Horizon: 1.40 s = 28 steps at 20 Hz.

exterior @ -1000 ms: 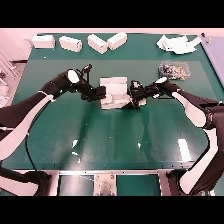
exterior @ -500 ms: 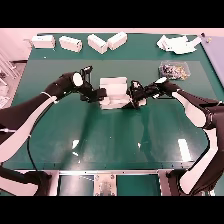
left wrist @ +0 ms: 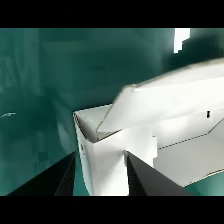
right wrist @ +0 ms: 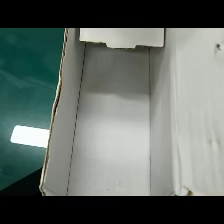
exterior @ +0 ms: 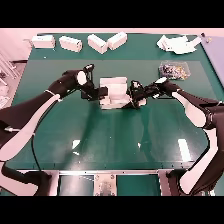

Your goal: Fold the box and place the chain.

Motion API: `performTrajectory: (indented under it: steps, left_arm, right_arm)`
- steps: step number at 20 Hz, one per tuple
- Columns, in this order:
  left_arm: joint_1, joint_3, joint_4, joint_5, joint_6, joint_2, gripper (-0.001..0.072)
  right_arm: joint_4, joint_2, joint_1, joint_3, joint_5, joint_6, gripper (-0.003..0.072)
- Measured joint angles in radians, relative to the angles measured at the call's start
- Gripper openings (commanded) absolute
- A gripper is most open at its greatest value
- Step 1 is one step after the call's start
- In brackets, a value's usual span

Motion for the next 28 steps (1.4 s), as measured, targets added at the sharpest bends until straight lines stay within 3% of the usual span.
performTrajectory:
  steps: [16,28]
  left_arm:
    - [-0.075,0.226,0.167,-0.248,-0.219,-0.137,0.0374]
    - [-0.112,0.3,0.264,-0.313,-0.285,-0.208,0.0374]
  right_arm:
    - [0.0,0.0,0.0,0.0,0.0,0.0,0.0562]
    - [0.0,0.0,0.0,0.0,0.0,0.0,0.0563]
